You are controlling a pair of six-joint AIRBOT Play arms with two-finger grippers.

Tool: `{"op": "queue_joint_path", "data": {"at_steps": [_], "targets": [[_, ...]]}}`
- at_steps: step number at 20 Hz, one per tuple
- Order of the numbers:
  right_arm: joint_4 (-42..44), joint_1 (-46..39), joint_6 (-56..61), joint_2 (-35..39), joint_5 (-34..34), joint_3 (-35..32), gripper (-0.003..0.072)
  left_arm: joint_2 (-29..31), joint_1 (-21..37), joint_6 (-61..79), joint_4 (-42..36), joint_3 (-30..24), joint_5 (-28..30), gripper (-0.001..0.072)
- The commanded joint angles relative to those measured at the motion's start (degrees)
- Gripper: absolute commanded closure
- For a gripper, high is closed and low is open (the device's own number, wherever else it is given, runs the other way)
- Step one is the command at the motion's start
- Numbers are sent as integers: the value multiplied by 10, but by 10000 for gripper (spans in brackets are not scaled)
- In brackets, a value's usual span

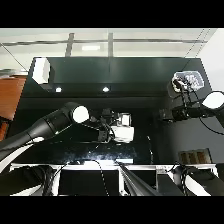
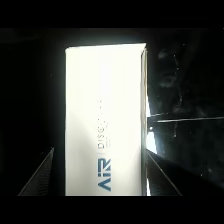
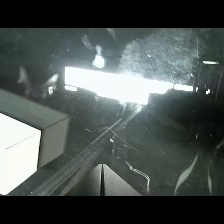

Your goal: Fold the box and place the chain.

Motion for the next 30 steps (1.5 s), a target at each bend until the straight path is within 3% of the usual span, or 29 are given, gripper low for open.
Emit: {"op": "queue_joint_path", "data": {"at_steps": [1, 6, 10, 20, 26, 30], "targets": [[17, 0, -21, 0, -7, 0, 665, -18, -3, -3, -28, 9, 1, -8], [17, 0, -35, 0, -18, 0, 665, -40, -3, -2, -43, 32, -5, -8], [16, 0, -41, 0, -28, 0, 665, -43, -3, -3, -38, 32, -61, -11], [16, 0, -45, 0, -29, 0, 665, -54, -3, -14, -25, 34, -41, -11], [16, 0, -45, 0, -28, 0, 665, -54, -3, -16, -24, 64, -42, -11], [16, 0, -47, 0, -28, 0, 665, -56, -3, -20, -23, 64, -87, -11]]}}
